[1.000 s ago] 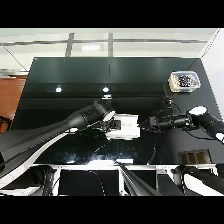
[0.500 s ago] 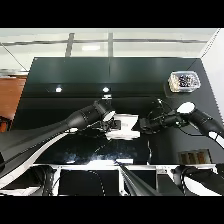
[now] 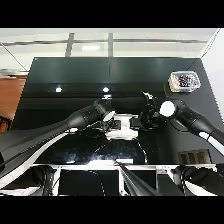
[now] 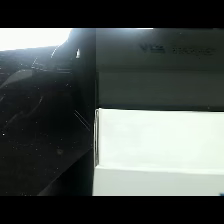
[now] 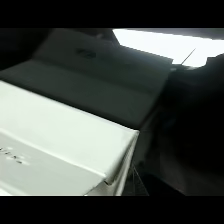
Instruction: Fold the box and place the chain.
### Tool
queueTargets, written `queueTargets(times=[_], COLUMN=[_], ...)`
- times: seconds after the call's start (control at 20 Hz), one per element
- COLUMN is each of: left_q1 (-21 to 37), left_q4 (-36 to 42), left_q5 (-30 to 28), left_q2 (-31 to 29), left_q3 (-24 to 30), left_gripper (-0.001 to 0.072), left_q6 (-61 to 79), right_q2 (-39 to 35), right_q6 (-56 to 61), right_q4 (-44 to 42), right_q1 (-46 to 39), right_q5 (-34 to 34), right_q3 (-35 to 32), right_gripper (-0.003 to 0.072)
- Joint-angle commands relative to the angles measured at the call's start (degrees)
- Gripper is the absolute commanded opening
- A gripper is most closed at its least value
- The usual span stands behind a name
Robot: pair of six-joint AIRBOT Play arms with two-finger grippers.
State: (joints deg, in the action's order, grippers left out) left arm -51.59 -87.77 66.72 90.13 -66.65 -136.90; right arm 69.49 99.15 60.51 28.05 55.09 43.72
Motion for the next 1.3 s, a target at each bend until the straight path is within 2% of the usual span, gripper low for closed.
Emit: queueTargets(times=[0.0,0.05,0.15,0.2,0.25,0.6,0.65,1.0,1.1,1.25], left_q1=[0.04,0.04,0.04,0.04,0.04,0.04,0.04,0.04,0.04,0.04], left_q4=[-0.02,-0.02,-0.04,-0.02,-0.02,0.0,0.0,0.0,0.0,0.0], left_q5=[-0.09,-0.09,-0.22,-0.28,-0.24,-0.11,-0.13,-0.15,-0.17,-0.15], left_q2=[-0.02,-0.02,-0.02,-0.02,-0.02,-0.02,-0.02,-0.02,-0.02,-0.02], left_q3=[0.02,0.02,0.02,0.02,0.02,0.02,0.02,0.02,0.02,0.02], left_gripper=[0.003,0.003,0.0029,0.003,0.0029,0.003,0.0029,0.003,0.0029,0.003], left_q6=[0.02,0.02,0.02,0.02,0.02,0.04,0.04,0.04,0.02,0.02], right_q2=[1.03,1.68,2.27,2.32,2.45,5.68,6.19,6.51,6.62,7.21], right_q6=[11.85,13.42,17.31,18.34,19.52,23.8,24.11,26.62,26.71,27.34], right_q4=[11.76,13.64,16.26,16.65,16.68,16.61,16.33,16.68,16.65,16.63], right_q1=[4.9,6.29,8.28,8.81,9.16,9.88,9.9,10.27,10.27,10.27], right_q5=[3.13,4.59,5.55,5.64,6.08,6.14,6.19,5.27,5.05,5.22], right_q3=[3.21,4.35,5.55,5.62,5.64,6.19,6.34,6.4,6.4,6.45], right_gripper=[0.0415,0.035,0.0343,0.0285,0.0272,0.0271,0.0244,0.0242,0.0191,0.0191])
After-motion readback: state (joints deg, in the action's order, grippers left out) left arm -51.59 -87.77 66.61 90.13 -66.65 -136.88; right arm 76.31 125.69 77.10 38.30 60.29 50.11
